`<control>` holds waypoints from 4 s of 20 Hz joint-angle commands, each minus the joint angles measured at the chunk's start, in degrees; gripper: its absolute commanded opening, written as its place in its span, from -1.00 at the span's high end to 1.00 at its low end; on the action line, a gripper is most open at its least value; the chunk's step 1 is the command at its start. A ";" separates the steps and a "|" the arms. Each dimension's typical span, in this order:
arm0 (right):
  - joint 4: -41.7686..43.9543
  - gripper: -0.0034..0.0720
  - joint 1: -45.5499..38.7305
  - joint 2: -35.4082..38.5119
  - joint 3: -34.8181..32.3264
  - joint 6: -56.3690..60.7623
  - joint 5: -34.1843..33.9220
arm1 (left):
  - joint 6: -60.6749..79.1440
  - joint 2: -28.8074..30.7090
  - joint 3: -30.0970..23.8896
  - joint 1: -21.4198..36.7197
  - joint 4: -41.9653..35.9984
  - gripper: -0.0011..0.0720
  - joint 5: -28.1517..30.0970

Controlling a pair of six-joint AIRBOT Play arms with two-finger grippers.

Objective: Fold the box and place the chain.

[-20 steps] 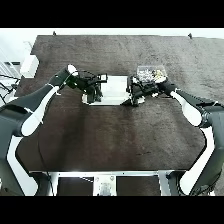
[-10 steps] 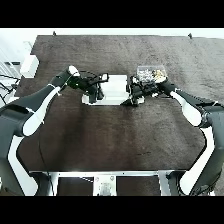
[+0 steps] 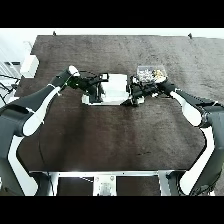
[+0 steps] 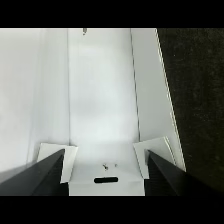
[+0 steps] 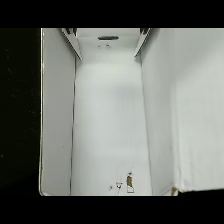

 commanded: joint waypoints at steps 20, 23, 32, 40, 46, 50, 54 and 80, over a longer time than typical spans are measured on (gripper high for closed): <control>-0.02 -0.69 0.00 0.00 -0.02 0.00 -0.02 | 0.00 -0.02 0.00 -0.02 0.00 0.02 -0.81; -0.02 -0.69 0.00 0.00 -0.02 0.00 -0.02 | 0.02 0.09 0.07 0.17 1.16 0.41 -1.42; -0.02 -0.69 0.00 0.00 -0.02 0.00 -0.02 | -0.22 2.86 0.07 5.57 0.28 0.91 -9.55; -0.02 -0.69 0.00 0.00 -0.02 -0.02 -0.02 | -21.88 10.23 -0.15 9.60 -0.28 0.92 -11.13; -0.02 -0.69 0.00 0.00 -0.02 0.00 -0.02 | -51.87 17.25 -4.42 12.37 3.23 0.92 -1.36; -0.02 -0.69 0.00 0.00 -0.02 0.00 -0.02 | -61.92 20.37 -11.06 14.73 6.40 0.92 0.46; -0.02 -0.69 0.00 0.00 -0.02 0.00 -0.02 | -64.19 22.51 -19.45 18.14 2.71 0.92 2.49; -0.02 -0.69 0.00 0.00 -0.02 0.00 -0.02 | -64.48 14.60 -30.05 19.02 -13.70 0.91 8.48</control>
